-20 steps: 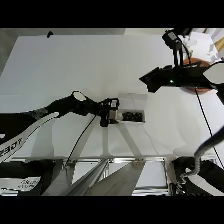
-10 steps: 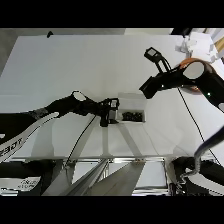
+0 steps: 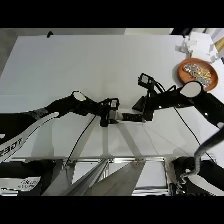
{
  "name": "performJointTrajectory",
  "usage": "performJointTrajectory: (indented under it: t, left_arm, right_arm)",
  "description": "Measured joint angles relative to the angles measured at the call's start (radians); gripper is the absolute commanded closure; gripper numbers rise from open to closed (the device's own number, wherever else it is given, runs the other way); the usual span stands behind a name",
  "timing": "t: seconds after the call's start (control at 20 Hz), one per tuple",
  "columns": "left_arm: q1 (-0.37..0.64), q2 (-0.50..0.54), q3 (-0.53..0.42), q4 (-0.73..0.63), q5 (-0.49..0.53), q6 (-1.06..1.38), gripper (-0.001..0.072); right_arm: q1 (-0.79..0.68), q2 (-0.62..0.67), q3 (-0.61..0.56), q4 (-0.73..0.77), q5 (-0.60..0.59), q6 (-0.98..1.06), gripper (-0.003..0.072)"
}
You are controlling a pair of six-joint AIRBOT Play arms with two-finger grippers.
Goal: Fold the box and place the chain.
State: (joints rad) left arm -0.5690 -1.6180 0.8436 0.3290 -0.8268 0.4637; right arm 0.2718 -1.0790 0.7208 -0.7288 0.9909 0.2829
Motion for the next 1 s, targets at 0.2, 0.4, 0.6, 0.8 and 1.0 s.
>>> performJointTrajectory:
  t: [0.2,0.4,0.6,0.8,1.0]
  left_arm:
    - [0.000,0.000,0.000,0.000,0.000,0.000,0.0638]
    - [0.000,0.000,0.000,0.000,0.000,0.000,0.0638]
    - [0.000,0.000,0.000,0.000,0.000,0.000,0.0638]
    - [0.000,0.000,0.000,-0.003,0.003,-0.004,0.0638]
    - [0.000,0.000,0.000,-0.003,0.003,-0.003,0.0638]
  right_arm:
    - [0.005,0.095,-0.054,-0.011,0.001,-0.039,0.0552]
    - [0.017,0.122,-0.071,-0.029,0.038,-0.049,0.0453]
    - [0.044,0.130,-0.075,-0.087,0.043,-0.051,0.0453]
    - [0.054,0.132,-0.076,-0.153,0.006,-0.032,0.0452]
    - [0.056,0.136,-0.076,-0.154,-0.024,-0.028,0.0382]
